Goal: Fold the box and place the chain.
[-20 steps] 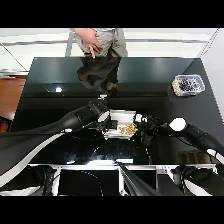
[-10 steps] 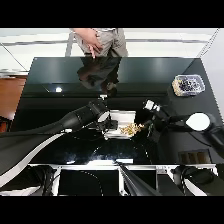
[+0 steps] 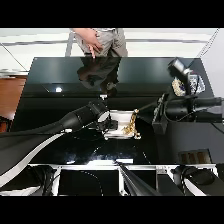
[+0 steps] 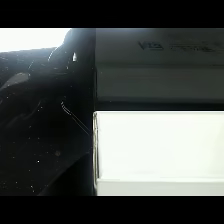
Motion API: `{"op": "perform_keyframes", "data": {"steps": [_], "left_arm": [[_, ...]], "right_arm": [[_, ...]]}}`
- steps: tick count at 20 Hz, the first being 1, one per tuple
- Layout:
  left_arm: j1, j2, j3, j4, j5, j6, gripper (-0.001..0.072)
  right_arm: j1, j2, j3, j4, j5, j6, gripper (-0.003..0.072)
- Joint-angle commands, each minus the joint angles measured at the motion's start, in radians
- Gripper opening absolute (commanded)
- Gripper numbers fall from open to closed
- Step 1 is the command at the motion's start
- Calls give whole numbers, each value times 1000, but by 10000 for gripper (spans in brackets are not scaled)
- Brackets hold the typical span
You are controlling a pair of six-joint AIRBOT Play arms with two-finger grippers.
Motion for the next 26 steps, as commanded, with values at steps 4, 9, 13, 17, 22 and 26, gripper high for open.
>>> {"op": "perform_keyframes", "data": {"steps": [4, 9, 13, 17, 22, 26], "left_arm": [[1, 0, 1, -3, 0, 0, 32], [1, 0, 1, -3, -1, 0, 32], [1, 0, 1, -4, -3, 0, 32], [1, 0, 1, -3, 0, 0, 32], [1, 0, 1, -3, 0, 0, 32], [1, 0, 1, -3, 0, 0, 32]], "right_arm": [[17, -84, -53, 87, -34, 64, 10], [60, -222, -220, 10, -132, 63, 41], [-42, -222, -184, -100, 18, 3, 626], [-116, -216, -268, -323, -59, -139, 626], [-61, -223, -430, -182, -303, -385, 630], [9, -272, -444, -138, -337, -603, 630]]}}
